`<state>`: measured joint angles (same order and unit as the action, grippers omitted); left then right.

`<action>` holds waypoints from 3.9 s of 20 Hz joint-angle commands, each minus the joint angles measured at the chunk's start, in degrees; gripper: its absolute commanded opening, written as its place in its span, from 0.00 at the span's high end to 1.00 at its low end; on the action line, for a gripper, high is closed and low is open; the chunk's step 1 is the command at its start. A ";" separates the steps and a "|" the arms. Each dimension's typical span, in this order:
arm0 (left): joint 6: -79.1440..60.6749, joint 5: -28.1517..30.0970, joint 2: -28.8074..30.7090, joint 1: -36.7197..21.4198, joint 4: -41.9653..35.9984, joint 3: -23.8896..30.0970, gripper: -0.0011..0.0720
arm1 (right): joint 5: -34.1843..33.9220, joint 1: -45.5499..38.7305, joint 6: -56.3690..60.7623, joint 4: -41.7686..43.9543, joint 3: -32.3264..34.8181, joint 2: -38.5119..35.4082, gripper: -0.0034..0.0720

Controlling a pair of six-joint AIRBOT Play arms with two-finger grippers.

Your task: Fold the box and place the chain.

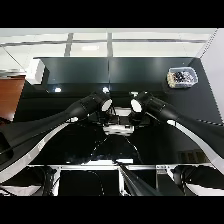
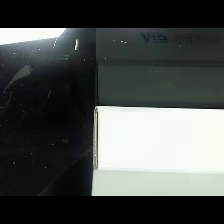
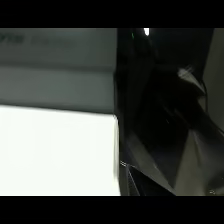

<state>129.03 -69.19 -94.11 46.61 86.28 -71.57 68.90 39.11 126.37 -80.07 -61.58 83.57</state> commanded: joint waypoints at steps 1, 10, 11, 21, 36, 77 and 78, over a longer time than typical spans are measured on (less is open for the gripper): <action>0.04 0.09 -0.02 -0.02 0.02 -0.04 0.94 | 2.75 0.02 -3.61 -2.73 -2.08 -5.42 0.49; 0.04 -0.04 -0.02 -0.02 0.02 -0.04 0.94 | -9.40 -12.39 -3.41 -42.60 0.48 -16.59 0.39; 0.04 0.02 -0.02 0.00 0.00 -0.04 0.94 | -15.17 -16.50 -3.17 -39.50 1.42 -15.74 0.09; 0.04 0.39 -0.02 0.00 0.00 -0.04 0.94 | -7.56 -43.82 -9.70 -16.39 -33.38 17.07 0.02; 0.02 -0.48 -0.02 0.00 0.00 -0.04 0.94 | -2.91 -48.30 -16.33 -10.34 -47.08 31.36 0.93; 0.02 -0.11 -0.02 -0.02 0.02 -0.04 0.94 | 22.32 -48.28 -48.52 42.53 -41.24 -27.69 0.93; 0.02 -0.09 -0.02 -0.02 0.02 -0.04 0.94 | 22.01 -48.28 -48.94 44.44 -40.65 -27.69 0.93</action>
<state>129.08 -69.28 -94.11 46.61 86.28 -71.57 90.17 -9.19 79.33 -42.39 -104.18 55.90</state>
